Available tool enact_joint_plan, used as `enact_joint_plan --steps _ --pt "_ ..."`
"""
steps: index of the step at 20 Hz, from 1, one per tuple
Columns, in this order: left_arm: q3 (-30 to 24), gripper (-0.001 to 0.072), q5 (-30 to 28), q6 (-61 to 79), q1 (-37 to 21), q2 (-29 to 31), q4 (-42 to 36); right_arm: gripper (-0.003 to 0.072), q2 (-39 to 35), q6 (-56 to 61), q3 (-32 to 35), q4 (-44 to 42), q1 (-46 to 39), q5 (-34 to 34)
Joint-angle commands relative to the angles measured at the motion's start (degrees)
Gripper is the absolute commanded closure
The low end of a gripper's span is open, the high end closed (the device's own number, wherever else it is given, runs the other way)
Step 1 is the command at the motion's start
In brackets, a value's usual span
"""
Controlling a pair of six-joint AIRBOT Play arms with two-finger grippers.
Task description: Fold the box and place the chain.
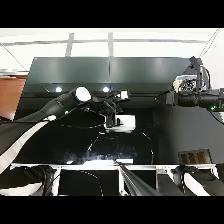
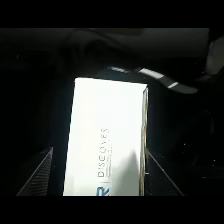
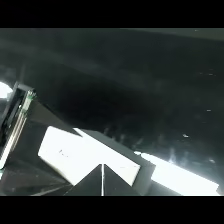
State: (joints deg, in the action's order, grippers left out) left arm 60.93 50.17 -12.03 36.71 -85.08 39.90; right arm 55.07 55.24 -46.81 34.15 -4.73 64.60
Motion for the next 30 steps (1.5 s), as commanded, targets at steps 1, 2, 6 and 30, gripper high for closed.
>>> enact_joint_plan --steps 1,2,6,30 --pt "1.62 -0.0004 1.75 -3.30 0.85 -1.73 2.89 0.0677 -0.04 -0.22 -0.07 1.77 -0.04 -1.99" --pt "1.62 -0.0005 2.10 -3.93 0.96 -1.73 3.17 0.0677 -0.04 -0.22 -0.07 1.97 -0.04 -2.29" --pt "1.62 -0.0004 2.25 -3.93 0.96 -1.73 3.17 0.0677 -0.04 -0.22 -0.07 2.23 -0.02 -2.25" --pt "1.64 0.0461 -7.65 -16.79 1.84 -1.79 24.33 0.0676 -0.04 -0.09 -0.07 2.99 -1.07 -5.68"
